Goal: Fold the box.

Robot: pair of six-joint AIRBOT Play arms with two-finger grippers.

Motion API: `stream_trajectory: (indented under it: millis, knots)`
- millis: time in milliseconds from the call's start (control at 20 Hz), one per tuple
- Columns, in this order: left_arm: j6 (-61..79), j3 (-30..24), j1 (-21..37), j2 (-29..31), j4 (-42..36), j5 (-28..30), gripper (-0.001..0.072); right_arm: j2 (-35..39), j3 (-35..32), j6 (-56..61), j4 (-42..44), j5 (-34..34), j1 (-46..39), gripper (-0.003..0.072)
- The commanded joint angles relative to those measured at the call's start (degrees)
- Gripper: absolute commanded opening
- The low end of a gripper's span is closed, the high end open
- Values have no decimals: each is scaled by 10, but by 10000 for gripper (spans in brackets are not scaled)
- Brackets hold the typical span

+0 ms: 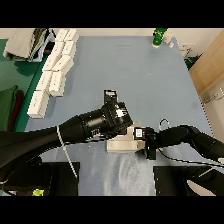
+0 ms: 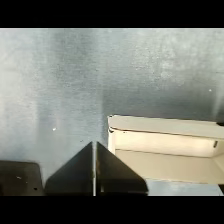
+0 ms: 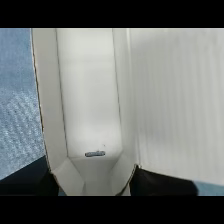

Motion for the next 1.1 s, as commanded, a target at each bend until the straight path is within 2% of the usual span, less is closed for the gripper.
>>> stream_trajectory:
  millis: [0, 300, 400, 550, 650, 700, 750, 900, 1050]
  knots:
    - [70, 13, 0, 4, 2, 5, 13, 0, 0, 0, 0, 0, 0, 520]
    - [231, 8, 6, 28, -5, 3, 12, 0, 0, 0, 0, 0, 0, 520]
    - [295, -47, 34, 84, -17, 31, 11, 0, 0, 0, 0, 0, 0, 520]
    - [455, -184, 115, 218, -78, 149, 13, 0, 0, 0, 0, 0, 0, 520]
    - [649, -269, 190, 301, -165, 232, 24, 0, 0, 0, 0, 0, 0, 520]
    - [745, -300, 224, 328, -209, 262, 334, 0, 0, 0, 0, 0, 0, 520]
    - [844, -329, 260, 347, -251, 294, 701, 0, 0, 0, 0, 0, 0, 520]
    - [1084, -388, 334, 348, -356, 328, 704, 0, 0, 0, 0, 0, 0, 520]
    - [1280, -433, 353, 313, -445, 360, 703, 0, 0, 0, 0, 0, 0, 520]
